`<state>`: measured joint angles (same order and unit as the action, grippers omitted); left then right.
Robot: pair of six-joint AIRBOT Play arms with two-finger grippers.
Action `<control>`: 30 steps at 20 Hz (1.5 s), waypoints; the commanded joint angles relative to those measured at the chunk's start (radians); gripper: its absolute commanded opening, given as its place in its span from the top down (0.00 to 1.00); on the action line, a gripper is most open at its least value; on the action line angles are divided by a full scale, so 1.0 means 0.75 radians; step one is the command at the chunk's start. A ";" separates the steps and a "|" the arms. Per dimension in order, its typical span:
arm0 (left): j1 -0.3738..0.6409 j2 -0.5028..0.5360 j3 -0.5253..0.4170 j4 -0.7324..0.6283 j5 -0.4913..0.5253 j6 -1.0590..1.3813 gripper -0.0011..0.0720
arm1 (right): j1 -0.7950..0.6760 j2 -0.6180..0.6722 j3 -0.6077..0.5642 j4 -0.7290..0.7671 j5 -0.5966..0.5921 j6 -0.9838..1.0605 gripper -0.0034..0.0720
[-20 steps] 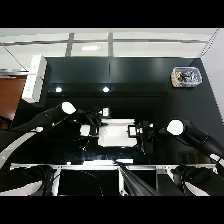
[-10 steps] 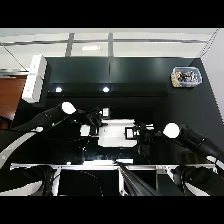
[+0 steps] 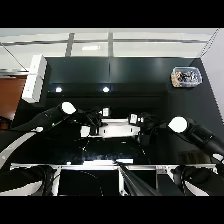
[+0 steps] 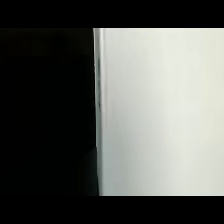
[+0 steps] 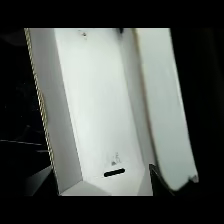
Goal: Fold the box and place the chain.
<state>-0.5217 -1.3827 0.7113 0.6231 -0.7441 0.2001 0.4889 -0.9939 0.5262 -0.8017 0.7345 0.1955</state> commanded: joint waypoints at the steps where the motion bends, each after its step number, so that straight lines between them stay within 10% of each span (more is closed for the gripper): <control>1: -0.001 -0.001 -0.001 0.001 0.000 0.002 0.95 | -0.048 0.011 0.023 -0.003 0.019 0.023 0.09; 30: -0.001 -0.001 -0.001 0.001 -0.001 0.002 0.95 | -0.142 -0.256 -0.034 0.278 0.062 -0.465 0.09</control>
